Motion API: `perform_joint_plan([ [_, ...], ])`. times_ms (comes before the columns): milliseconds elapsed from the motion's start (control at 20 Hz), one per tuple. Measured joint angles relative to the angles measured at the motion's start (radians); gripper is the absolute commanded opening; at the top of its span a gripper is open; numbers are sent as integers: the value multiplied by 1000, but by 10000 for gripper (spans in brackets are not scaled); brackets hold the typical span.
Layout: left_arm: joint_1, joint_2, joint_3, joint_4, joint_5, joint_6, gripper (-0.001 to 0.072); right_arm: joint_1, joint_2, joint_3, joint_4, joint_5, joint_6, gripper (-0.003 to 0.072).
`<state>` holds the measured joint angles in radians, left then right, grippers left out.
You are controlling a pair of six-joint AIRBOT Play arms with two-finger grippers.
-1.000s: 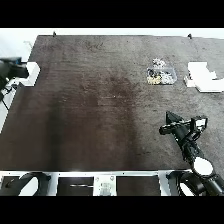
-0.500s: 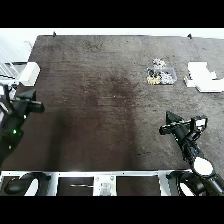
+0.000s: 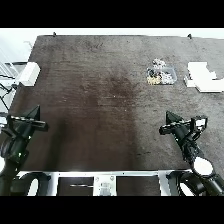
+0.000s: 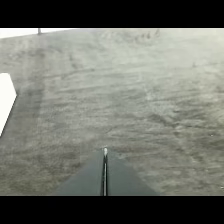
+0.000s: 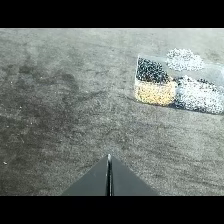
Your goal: Fold the box and place the chain.
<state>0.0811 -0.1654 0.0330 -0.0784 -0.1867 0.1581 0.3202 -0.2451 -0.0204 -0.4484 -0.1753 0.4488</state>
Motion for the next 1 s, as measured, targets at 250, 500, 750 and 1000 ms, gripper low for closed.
perform_joint_plan([
  [250,0,28,-17,-3,-23,-2,18,0,0,0,0,0,0,16],
  [500,0,34,-20,-5,-32,-2,18,0,0,0,0,0,0,16],
  [750,0,34,-20,-5,-34,-2,19,0,0,0,0,0,0,16],
  [1000,0,34,-20,-5,-35,-1,18,0,0,0,0,0,0,16],
])
